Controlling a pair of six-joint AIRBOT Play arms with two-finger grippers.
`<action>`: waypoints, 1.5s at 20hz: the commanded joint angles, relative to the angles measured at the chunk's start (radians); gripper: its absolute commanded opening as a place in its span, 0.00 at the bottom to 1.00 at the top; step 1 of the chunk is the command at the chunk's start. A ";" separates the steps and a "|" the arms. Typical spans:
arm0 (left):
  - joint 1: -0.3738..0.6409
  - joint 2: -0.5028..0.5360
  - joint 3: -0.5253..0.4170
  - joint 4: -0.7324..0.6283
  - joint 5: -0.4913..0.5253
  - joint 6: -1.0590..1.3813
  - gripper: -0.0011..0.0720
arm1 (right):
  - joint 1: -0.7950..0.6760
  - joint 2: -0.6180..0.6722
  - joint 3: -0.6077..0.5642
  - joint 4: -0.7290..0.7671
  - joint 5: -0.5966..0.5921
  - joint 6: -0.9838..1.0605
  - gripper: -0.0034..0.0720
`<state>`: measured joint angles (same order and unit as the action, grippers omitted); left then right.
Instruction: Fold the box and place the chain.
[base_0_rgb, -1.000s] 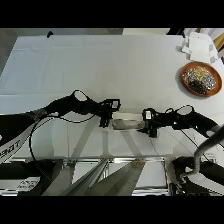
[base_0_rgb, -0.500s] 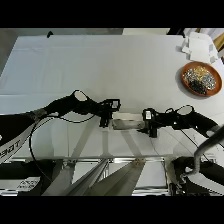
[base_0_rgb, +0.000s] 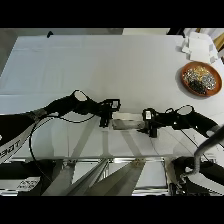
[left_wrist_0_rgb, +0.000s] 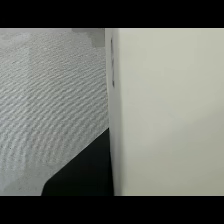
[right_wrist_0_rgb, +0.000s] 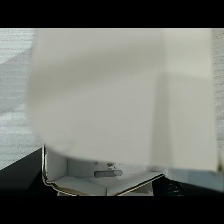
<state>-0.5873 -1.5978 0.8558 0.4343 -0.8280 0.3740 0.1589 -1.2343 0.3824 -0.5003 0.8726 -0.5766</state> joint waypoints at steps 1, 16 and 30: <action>0.000 -0.001 0.001 -0.005 0.002 0.003 0.03 | 0.001 0.000 0.000 0.000 0.000 0.000 0.62; 0.061 0.211 0.001 0.185 0.008 -0.172 0.72 | 0.001 0.000 0.000 0.000 0.000 0.000 0.62; -0.071 0.521 -0.031 0.426 -0.294 -0.723 0.01 | 0.001 0.000 0.000 0.000 0.000 0.000 0.62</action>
<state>-0.5713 -1.0931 0.8421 0.8169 -1.1187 -0.2081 0.1600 -1.2343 0.3824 -0.5007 0.8730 -0.5770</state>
